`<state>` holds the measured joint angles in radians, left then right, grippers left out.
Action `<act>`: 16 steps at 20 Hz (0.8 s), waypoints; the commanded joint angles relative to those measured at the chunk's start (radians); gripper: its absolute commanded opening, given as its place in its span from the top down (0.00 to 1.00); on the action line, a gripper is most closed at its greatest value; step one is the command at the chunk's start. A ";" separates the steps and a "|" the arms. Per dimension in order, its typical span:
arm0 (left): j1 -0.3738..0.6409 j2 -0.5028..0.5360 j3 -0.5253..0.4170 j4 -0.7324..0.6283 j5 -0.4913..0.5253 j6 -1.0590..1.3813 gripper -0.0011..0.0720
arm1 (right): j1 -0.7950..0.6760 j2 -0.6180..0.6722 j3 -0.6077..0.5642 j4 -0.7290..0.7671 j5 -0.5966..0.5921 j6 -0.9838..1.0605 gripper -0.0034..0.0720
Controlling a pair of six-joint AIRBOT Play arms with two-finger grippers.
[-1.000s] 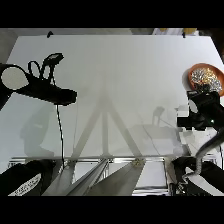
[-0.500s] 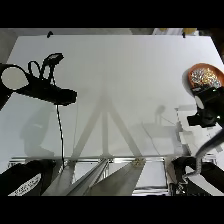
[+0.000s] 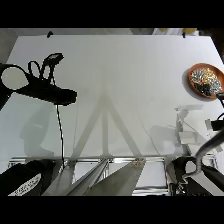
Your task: Fold the box and place the chain.
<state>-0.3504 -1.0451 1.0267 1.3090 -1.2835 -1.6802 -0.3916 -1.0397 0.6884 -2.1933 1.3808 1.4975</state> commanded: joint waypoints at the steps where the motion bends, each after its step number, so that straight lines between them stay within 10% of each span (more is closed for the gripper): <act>1: 0.000 0.001 0.000 0.000 0.000 0.000 0.94 | -0.110 -0.002 0.001 -0.002 -0.104 -0.032 0.30; 2: 0.000 0.001 0.000 0.000 0.000 0.000 0.94 | -0.137 -0.002 0.001 0.007 -0.131 -0.032 0.12; 5: 0.000 0.001 0.000 0.000 0.000 0.000 0.94 | -0.201 -0.010 0.001 0.041 -0.212 -0.033 0.16; 12: 0.000 0.001 0.000 0.000 0.000 0.000 0.94 | -0.271 -0.085 0.000 0.101 -0.322 -0.145 0.55; 16: 0.000 0.001 0.000 0.000 0.000 0.000 0.94 | -0.271 -0.107 0.000 0.103 -0.323 -0.145 0.57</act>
